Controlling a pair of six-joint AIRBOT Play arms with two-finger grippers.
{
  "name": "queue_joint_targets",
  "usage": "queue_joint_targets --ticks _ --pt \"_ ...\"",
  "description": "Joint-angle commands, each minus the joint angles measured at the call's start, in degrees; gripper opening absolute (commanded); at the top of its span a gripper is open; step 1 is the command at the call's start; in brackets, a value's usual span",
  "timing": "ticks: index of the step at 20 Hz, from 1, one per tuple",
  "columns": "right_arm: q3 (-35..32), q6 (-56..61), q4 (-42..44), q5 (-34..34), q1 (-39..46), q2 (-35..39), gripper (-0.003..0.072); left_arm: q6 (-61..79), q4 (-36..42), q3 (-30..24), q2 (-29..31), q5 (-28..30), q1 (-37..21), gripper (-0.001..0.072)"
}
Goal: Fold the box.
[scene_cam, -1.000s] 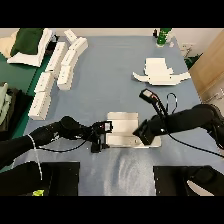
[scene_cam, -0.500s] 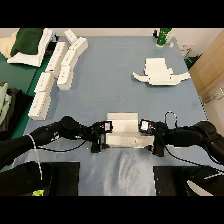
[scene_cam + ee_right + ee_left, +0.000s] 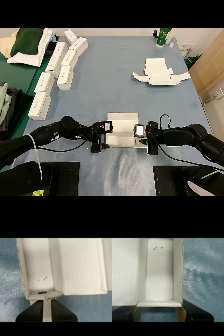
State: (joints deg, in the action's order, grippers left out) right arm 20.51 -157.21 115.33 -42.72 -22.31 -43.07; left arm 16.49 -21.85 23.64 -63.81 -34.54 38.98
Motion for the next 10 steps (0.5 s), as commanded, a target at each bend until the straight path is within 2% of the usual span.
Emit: queue_joint_targets --ticks 1,10 --pt "0.0 -1.5 2.9 0.6 -0.7 -0.2 0.0089 0.0 0.0 0.1 0.0 0.0 0.0 0.0479" --pt "0.0 -10.1 9.5 3.1 -0.7 -2.0 0.0079 0.0 0.0 0.1 0.0 0.0 0.0 0.0479"
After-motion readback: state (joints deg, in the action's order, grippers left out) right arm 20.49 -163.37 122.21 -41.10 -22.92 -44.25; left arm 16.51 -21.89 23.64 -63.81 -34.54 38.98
